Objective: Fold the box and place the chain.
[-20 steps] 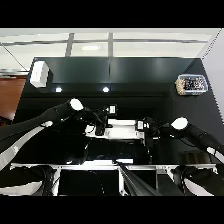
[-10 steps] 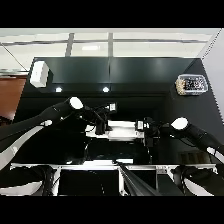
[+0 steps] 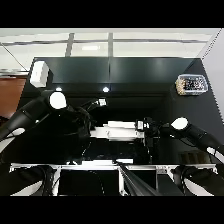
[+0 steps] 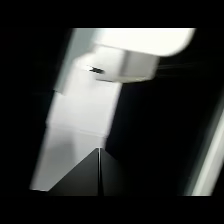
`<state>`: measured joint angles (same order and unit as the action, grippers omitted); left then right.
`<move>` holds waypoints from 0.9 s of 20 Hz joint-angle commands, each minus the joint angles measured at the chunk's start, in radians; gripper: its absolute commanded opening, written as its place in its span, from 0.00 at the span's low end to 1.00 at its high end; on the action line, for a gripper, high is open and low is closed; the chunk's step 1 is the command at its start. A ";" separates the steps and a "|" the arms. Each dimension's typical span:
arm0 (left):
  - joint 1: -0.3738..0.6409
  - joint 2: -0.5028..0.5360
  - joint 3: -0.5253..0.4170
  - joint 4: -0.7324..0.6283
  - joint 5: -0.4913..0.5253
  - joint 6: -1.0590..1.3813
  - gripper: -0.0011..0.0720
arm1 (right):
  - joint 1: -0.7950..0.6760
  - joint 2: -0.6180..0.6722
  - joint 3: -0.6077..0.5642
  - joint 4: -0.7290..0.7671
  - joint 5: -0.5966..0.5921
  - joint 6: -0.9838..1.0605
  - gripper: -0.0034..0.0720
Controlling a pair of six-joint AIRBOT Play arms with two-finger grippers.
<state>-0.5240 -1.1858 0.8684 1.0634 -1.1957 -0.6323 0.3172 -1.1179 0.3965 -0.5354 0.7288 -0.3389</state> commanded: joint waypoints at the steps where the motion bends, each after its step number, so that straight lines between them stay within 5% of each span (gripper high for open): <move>1: -0.029 0.041 -0.077 -0.277 -0.002 -0.138 0.05 | 0.001 0.000 0.001 0.000 0.000 0.001 0.67; 5: -0.045 -0.008 -0.186 -0.818 0.424 0.082 0.05 | 0.003 0.000 0.001 -0.004 0.000 0.001 0.67; 8: -0.041 -0.085 -0.175 -1.024 0.618 0.285 0.05 | 0.003 0.000 0.001 -0.004 0.000 0.001 0.67; 14: -0.041 -0.238 -0.122 -0.837 0.634 0.249 0.05 | 0.003 0.000 0.001 -0.004 0.000 0.001 0.67; 18: -0.041 -0.283 -0.118 -0.758 0.500 0.191 0.05 | 0.003 0.000 0.001 -0.004 0.000 0.001 0.67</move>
